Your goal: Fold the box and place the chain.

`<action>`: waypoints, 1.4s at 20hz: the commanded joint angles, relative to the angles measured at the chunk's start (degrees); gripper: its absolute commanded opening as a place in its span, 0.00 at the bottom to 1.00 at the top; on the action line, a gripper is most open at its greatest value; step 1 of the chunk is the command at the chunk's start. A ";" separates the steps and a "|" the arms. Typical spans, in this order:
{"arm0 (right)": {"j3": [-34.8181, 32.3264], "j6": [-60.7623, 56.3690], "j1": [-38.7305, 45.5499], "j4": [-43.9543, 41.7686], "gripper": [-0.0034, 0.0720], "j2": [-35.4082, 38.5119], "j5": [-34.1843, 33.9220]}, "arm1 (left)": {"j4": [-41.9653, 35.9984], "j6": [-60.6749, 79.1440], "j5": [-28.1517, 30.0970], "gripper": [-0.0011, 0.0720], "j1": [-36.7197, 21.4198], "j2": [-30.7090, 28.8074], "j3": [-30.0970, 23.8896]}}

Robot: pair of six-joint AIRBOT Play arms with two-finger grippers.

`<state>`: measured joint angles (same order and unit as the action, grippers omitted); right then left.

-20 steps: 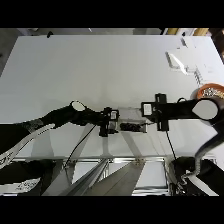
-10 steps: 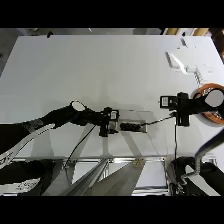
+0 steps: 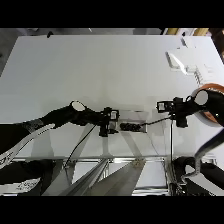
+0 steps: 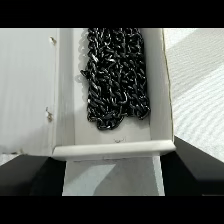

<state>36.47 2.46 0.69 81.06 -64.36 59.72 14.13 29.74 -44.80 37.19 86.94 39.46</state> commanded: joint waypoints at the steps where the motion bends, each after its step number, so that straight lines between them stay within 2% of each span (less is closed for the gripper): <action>1: -0.07 1.07 0.02 0.17 0.26 -2.14 -0.61 | 0.00 0.02 0.00 0.45 0.04 0.00 0.04; 8: -0.07 1.07 0.04 0.15 0.25 -4.17 -2.45 | 0.00 0.02 0.00 0.45 0.04 0.00 0.04; 10: -0.07 1.05 0.04 0.13 0.12 -4.17 -2.25 | 0.02 0.02 0.00 0.45 0.04 0.00 0.04; 16: -0.55 1.03 0.02 -0.04 0.07 -3.28 1.73 | 0.00 0.02 0.00 0.45 0.04 0.00 0.04; 22: -0.55 0.57 0.02 -2.49 0.07 5.11 6.84 | 0.00 0.02 0.00 0.45 0.04 0.00 0.04; 28: -0.55 0.28 -6.62 -17.75 0.07 18.03 10.60 | 0.00 0.02 0.00 0.45 0.04 0.00 0.04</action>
<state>35.94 3.07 -2.63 71.59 -52.12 68.23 14.13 29.76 -44.82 37.19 86.94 39.46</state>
